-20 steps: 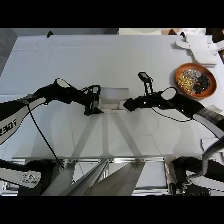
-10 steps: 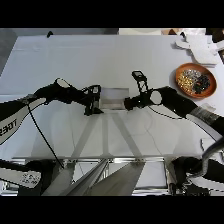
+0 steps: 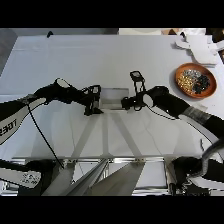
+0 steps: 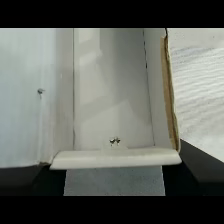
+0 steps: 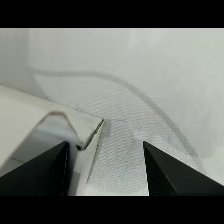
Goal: Fold the box and place the chain.
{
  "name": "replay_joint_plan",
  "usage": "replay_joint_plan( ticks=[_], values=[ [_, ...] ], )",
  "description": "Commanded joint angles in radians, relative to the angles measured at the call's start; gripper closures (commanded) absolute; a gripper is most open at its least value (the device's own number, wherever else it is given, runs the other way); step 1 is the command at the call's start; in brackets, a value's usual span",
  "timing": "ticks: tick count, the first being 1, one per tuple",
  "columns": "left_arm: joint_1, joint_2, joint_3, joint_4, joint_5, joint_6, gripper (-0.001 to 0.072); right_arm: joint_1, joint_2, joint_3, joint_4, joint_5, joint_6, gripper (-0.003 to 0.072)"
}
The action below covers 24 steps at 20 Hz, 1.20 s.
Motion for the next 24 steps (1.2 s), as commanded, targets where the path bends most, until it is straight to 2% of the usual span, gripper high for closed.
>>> replay_joint_plan(
  ticks=[1,2,4,6,10,11,13,16,17,18,19,20,24],
  values=[
    [0.001,0.000,0.000,0.000,0.000,0.000,0.0431,0.026,-0.065,0.079,-0.062,0.075,0.126,0.0211],
    [0.001,0.000,0.000,0.000,0.000,0.000,0.0431,0.033,-0.085,0.101,-0.063,0.087,0.127,0.0215],
    [0.001,0.000,0.000,0.000,0.000,0.000,0.0431,0.042,-0.114,0.126,-0.073,0.089,0.192,0.0288],
    [0.001,0.000,0.000,0.000,0.000,0.000,0.0431,0.051,-0.127,0.128,-0.091,0.087,0.277,0.0311],
    [0.001,0.000,0.000,0.000,0.000,0.000,0.0431,0.067,-0.139,0.129,-0.132,0.092,0.301,0.0410],
    [0.001,0.000,0.000,0.000,0.000,0.000,0.0431,0.071,-0.139,0.129,-0.139,0.092,0.301,0.0550],
    [0.001,0.000,0.000,0.000,0.000,0.000,0.0431,0.074,-0.139,0.129,-0.140,0.091,0.301,0.0655],
    [0.001,0.000,0.000,0.000,0.000,0.000,0.0431,0.074,-0.139,0.129,-0.139,0.091,0.301,0.0650],
    [0.001,0.000,0.000,0.000,0.000,0.000,0.0431,0.074,-0.138,0.129,-0.139,0.091,0.301,0.0580],
    [0.001,0.000,0.000,0.000,0.000,0.000,0.0431,0.074,-0.138,0.129,-0.136,0.091,0.301,0.0383],
    [0.001,0.000,0.000,0.000,0.000,0.000,0.0431,0.074,-0.137,0.129,-0.130,0.091,0.301,0.0242],
    [0.001,0.000,0.000,0.000,0.000,0.000,0.0431,0.074,-0.132,0.129,-0.128,0.096,0.301,0.0217],
    [0.001,0.000,0.000,0.000,0.000,0.000,0.0431,0.074,-0.060,0.129,-0.127,0.151,0.293,0.0217]
  ],
)
